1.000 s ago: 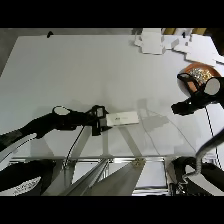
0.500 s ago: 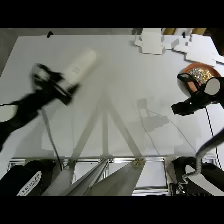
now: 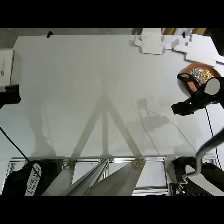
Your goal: Fold the box and place the chain.
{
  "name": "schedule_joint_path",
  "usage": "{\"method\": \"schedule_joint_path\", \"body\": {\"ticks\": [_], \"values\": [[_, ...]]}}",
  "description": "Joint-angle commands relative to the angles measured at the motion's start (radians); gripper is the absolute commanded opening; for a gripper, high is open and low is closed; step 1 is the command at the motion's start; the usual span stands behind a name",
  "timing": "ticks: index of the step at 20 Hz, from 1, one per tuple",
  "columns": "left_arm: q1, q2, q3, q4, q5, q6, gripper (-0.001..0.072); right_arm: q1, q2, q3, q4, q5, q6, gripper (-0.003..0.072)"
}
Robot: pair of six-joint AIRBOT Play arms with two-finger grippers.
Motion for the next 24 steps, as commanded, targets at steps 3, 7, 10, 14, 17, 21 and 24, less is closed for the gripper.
{"method": "schedule_joint_path", "body": {"ticks": [3,7,10,14,17,21,24], "values": [[0.069,-0.157,-0.005,0.361,-0.267,-0.401,0.0254,0.0,0.0,0.0,0.002,0.001,0.0,0.0018],[0.069,-0.277,-0.005,0.298,-0.329,-0.398,0.0393,0.0,0.0,0.0,0.002,0.001,0.0,0.0018],[0.067,-0.33,-0.005,0.298,-0.348,-0.398,0.0483,0.0,0.0,0.0,0.002,0.001,0.0,0.0018],[0.067,-0.348,-0.005,0.285,-0.357,-0.398,0.0655,0.0,0.0,0.0,0.002,0.001,0.0,0.0018],[0.066,-0.335,-0.005,0.283,-0.383,-0.399,0.0695,0.0,0.0,0.0,0.002,0.001,0.0,0.0018],[0.018,-0.181,-0.005,0.312,-0.364,-0.401,0.0695,0.0,0.0,0.0,0.002,0.001,0.0,0.0018],[-0.042,-0.013,-0.005,0.33,-0.371,-0.401,0.0694,0.0,0.0,0.0,0.002,0.001,0.0,0.0018]]}}
